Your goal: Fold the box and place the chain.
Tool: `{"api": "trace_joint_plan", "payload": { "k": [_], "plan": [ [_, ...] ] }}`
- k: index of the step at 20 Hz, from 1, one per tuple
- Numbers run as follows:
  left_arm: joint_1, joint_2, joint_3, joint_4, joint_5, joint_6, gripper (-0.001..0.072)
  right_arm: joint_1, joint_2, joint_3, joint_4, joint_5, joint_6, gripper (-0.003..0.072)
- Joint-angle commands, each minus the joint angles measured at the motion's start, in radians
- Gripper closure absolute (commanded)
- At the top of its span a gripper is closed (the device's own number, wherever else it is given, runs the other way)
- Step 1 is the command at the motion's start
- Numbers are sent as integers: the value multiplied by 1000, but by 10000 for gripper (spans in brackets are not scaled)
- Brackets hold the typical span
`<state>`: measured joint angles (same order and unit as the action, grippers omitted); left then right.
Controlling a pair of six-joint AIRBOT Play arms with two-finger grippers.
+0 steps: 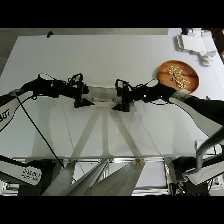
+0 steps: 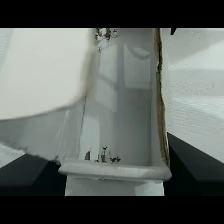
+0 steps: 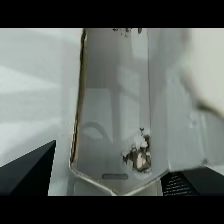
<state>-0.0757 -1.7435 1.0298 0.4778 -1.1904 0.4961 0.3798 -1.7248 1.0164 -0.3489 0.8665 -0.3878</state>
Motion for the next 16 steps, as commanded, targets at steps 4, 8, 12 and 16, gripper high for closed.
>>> {"api": "trace_joint_plan", "payload": {
  "k": [4, 8, 12, 16],
  "plan": [
    [0, 0, 1, 2, -3, 0, 335, -47, 90, 0, -222, 9, 192, -2],
    [0, 0, 1, 2, -3, 0, 335, -94, 209, 0, -381, 11, 325, 53],
    [0, 0, 1, 2, -3, 0, 335, -87, 330, 0, -449, 56, 438, 577],
    [0, -1, 1, 2, -3, 0, 335, -39, 333, 1, -332, 143, 436, 675]
  ]
}}
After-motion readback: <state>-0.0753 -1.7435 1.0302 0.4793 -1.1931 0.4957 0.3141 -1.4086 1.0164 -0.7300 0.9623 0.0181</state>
